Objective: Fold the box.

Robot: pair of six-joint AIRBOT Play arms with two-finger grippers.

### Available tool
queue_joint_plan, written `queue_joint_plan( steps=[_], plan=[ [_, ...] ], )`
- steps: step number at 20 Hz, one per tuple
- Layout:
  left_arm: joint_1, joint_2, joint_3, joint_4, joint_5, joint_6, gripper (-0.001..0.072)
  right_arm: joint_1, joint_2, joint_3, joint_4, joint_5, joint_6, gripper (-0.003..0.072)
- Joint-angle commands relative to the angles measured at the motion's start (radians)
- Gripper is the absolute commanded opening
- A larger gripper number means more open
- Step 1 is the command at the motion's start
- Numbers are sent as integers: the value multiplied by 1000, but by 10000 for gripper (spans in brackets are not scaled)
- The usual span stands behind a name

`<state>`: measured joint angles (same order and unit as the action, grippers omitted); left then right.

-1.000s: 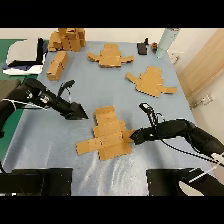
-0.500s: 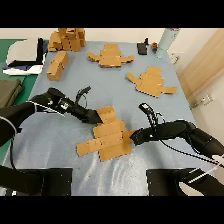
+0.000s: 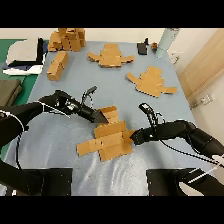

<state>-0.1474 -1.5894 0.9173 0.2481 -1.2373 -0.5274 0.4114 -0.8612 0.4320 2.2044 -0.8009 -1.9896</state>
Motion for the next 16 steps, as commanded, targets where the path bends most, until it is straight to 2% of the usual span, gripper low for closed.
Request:
queue_joint_plan(
  steps=[1,3,4,10,11,12,13,16],
  plan=[
    [-3,-2,3,10,-23,11,227,0,0,0,-5,0,0,4],
    [-3,-2,3,23,-31,11,218,0,0,0,-5,1,0,4],
    [-2,-2,3,23,-32,16,10,0,0,0,-5,1,0,4],
    [-3,-2,3,18,-26,18,17,0,0,0,-4,2,0,6],
    [-3,-2,3,18,-26,18,17,0,0,0,-2,4,0,52],
    [-3,-2,3,19,-26,19,17,0,0,0,-1,10,0,236],
    [-3,-2,5,21,-26,42,16,0,0,0,-2,15,9,378],
    [-10,8,26,21,-25,156,14,-28,1,24,-44,16,137,392]
  ],
)
